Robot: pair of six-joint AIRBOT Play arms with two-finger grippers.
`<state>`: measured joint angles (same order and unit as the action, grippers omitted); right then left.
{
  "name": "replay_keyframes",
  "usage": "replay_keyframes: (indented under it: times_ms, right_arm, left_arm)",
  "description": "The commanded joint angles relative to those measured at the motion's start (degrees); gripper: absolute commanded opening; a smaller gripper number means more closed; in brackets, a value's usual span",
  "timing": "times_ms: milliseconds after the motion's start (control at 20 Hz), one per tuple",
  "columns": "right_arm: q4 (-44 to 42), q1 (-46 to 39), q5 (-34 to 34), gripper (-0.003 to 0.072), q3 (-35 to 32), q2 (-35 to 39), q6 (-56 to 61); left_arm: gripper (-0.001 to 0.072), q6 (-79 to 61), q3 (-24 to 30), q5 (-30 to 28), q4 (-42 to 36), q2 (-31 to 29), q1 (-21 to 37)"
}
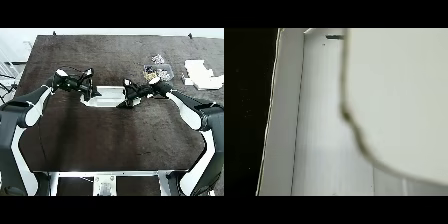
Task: Fold the box and place the chain.
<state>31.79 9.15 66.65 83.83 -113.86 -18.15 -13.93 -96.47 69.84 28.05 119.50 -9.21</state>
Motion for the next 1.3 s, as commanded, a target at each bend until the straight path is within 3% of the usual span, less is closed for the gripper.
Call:
replay_keyframes:
  times_ms: [0,500,600,1250]
  right_arm:
    - [-0.3,-0.6,2.5,0.0672,1.5,-1.2,1.9]
    - [-0.3,-0.7,2.6,0.0633,1.6,-1.3,1.6]
    - [-0.3,-0.7,2.3,0.0567,1.8,-1.3,1.4]
    - [-0.2,-0.7,1.7,0.0567,2.1,-1.4,1.4]
  left_arm:
    - [0.0019,0.0,0.0,0.0,0.0,0.0,0.0]
    - [0.0019,-0.1,0.0,0.0,0.0,0.0,0.0]
    - [0.0019,-0.1,0.0,0.0,0.0,0.0,0.0]
    - [0.0019,-0.1,0.0,-0.1,0.0,0.0,0.0]
